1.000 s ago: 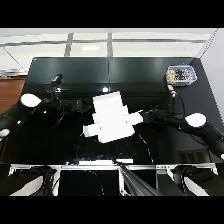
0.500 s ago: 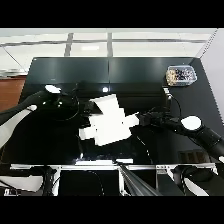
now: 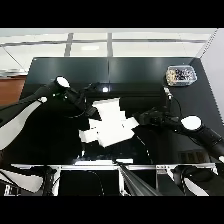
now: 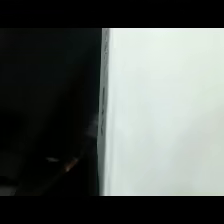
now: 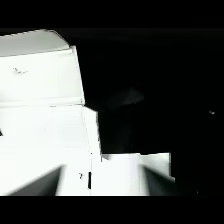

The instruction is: Fold the box and place the chain.

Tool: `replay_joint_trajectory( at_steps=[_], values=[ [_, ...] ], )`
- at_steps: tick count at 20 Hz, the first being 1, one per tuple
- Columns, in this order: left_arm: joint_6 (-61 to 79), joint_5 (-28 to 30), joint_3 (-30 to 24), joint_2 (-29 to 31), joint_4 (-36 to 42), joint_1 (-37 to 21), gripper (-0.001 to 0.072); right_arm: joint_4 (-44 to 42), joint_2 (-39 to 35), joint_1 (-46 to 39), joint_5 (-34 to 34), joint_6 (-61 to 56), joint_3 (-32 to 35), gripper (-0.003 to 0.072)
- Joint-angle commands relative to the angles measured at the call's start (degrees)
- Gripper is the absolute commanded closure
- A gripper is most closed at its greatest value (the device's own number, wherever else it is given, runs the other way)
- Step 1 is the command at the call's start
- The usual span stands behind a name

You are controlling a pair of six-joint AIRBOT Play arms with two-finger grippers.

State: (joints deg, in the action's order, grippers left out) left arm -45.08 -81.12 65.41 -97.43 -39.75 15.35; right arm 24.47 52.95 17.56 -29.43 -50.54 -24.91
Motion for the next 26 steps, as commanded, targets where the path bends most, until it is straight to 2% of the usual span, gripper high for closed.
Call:
replay_joint_trajectory(
  at_steps=[1,4,6,9,12,16,19,21,23,26],
  values=[
    [0.55,-0.72,2.71,-0.04,-1.36,0.33,0.0685,6.95,-0.09,-3.67,-2.4,0.0,-3.32,0.0005],
    [-1.01,2.6,2.91,3.15,-1.79,0.98,0.0686,19.02,-0.07,-10.71,-8.35,-0.04,-11.32,0.0005],
    [-0.44,5.6,2.64,7.15,-2.69,1.77,0.0686,21.46,-0.07,-13.94,-6.62,0.13,-14.58,0.0006],
    [3.61,14.14,-0.26,14.23,-5.22,3.93,0.0686,26.58,-0.04,-14.69,-1.73,0.66,-15.02,0.0006],
    [7.19,18.95,-4.02,18.67,-5.03,5.22,0.0684,30.77,-0.04,-14.69,-2.93,0.63,-15.02,0.0006],
    [10.67,20.13,-6.84,19.17,-4.63,6.58,0.0686,29.22,-0.02,-14.67,-3.34,0.63,-14.95,0.0006],
    [22.64,29.94,-8.57,18.75,-6.38,11.91,0.0684,30.18,0.28,-14.64,-6.73,2.43,-14.93,0.0005],
    [36.0,34.47,-8.5,17.09,-7.74,14.75,0.0683,30.16,1.01,-14.6,-10.49,6.97,-14.75,0.0006],
    [44.81,36.06,-8.48,15.02,-7.78,16.22,0.0682,30.16,1.84,-14.05,-12.96,11.5,-14.29,0.0006],
    [44.65,34.88,-8.5,12.57,-7.48,16.37,0.0682,29.51,2.6,-11.56,-14.51,21.11,-12.33,0.0006]
  ],
)
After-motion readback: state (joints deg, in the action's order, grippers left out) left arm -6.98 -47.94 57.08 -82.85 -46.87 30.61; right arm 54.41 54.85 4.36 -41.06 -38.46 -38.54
